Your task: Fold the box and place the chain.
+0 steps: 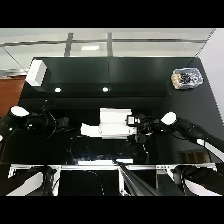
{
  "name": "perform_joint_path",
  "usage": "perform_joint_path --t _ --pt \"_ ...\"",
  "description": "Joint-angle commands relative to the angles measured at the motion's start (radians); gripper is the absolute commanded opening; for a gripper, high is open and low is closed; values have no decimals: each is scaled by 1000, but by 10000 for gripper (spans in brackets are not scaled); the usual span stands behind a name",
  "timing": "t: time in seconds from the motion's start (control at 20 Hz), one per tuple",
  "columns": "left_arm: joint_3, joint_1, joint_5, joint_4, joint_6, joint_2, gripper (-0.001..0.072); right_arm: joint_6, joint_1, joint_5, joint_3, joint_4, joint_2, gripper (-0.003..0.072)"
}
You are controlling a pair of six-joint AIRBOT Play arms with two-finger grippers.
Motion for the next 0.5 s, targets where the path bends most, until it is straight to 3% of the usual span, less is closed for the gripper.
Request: perform_joint_path --t 0.0,0.25,0.45 --pt "-14 -28 -50 -151 48 -132 27 0 1 0 1 0 -1 535" --pt "29 -208 -16 -185 94 -219 27 0 1 0 1 0 -1 536" --pt "88 -228 -86 -220 164 -221 32 0 1 0 0 0 -1 535"
